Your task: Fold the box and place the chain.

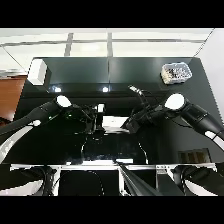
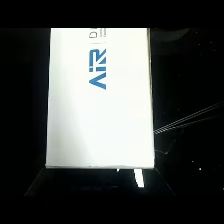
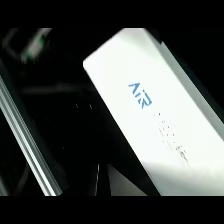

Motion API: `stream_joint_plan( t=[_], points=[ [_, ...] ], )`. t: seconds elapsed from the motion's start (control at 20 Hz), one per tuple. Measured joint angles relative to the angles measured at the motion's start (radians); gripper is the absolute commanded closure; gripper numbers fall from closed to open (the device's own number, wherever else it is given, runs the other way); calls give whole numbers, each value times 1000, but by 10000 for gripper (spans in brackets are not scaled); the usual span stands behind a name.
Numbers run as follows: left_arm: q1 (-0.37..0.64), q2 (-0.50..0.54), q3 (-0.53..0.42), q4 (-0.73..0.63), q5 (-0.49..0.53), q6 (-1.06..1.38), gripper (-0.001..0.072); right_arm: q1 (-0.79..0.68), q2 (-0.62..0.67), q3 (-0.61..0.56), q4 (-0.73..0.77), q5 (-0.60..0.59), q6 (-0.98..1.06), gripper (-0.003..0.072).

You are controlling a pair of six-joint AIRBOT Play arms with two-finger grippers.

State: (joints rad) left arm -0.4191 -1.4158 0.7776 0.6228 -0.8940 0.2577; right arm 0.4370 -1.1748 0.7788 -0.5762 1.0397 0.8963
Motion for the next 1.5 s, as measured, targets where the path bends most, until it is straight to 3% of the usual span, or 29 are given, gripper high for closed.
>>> stream_joint_plan(
  t=[0.2,0.6,0.95,1.0,1.05,1.3,1.5],
  points=[
    [0,0,0,0,1,0,230,-3,-66,-29,96,-101,64,630],
    [0,0,0,0,2,1,230,-8,-151,-36,21,-146,183,630],
    [0,0,2,-6,2,-23,226,-169,60,28,-39,-7,155,630],
    [0,1,6,-3,3,-39,177,-211,99,35,-32,-5,152,630],
    [1,6,12,6,3,-56,-11,-257,137,38,-38,11,151,630],
    [2,71,89,120,-63,-202,-1,-447,237,46,-85,137,149,630],
    [-45,83,189,111,-109,-322,0,-502,256,47,-132,170,152,630]
  ],
)
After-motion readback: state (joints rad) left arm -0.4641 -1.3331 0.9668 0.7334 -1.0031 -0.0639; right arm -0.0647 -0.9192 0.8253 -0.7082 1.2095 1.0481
